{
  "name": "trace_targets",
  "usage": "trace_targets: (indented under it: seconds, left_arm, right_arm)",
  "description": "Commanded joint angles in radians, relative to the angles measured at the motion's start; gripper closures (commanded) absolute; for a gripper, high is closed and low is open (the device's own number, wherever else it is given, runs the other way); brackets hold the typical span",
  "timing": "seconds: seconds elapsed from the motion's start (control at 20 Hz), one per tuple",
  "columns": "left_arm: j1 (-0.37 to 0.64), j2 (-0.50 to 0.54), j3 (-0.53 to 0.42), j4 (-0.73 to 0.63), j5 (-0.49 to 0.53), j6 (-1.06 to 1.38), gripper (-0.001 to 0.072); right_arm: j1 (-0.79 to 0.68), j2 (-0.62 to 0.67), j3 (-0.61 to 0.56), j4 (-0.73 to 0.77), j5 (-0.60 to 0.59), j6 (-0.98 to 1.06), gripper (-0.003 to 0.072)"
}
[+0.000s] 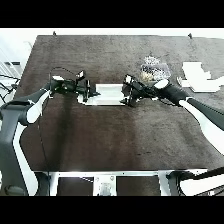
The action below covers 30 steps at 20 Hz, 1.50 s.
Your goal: Fold the box and place the chain.
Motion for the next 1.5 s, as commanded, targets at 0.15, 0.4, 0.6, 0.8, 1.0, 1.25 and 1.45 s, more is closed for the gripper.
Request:
trace_targets:
  seconds: [0.15, 0.4, 0.6, 0.8, 1.0, 1.25, 1.45]
  left_arm:
    - [0.001, 0.0, 0.0, 0.0, 0.0, 0.0, 0.069]
    - [0.001, 0.0, 0.0, 0.0, 0.0, 0.0, 0.0689]
    - [0.001, 0.0, 0.0, 0.0, 0.0, 0.0, 0.069]
    - [0.001, 0.0, 0.0, 0.0, 0.003, 0.0, 0.069]
    - [0.001, 0.0, 0.0, 0.0, 0.004, 0.0, 0.069]
    - [0.001, 0.0, 0.0, 0.0, 0.004, 0.0, 0.0689]
    - [0.001, 0.0, 0.0, 0.0, 0.003, 0.0, 0.069]
  right_arm:
    - [-0.041, -0.093, 0.119, 0.018, 0.161, -0.009, -0.0018]
    - [-0.05, -0.195, 0.215, 0.022, 0.304, -0.01, -0.0017]
    - [-0.049, -0.248, 0.266, 0.022, 0.346, -0.037, -0.0017]
    - [-0.051, -0.281, 0.3, 0.022, 0.376, -0.055, -0.0017]
    - [-0.056, -0.308, 0.326, 0.022, 0.396, -0.062, -0.0017]
    - [-0.069, -0.33, 0.335, 0.034, 0.416, -0.063, -0.0017]
    - [-0.069, -0.342, 0.338, 0.067, 0.423, -0.082, -0.0017]
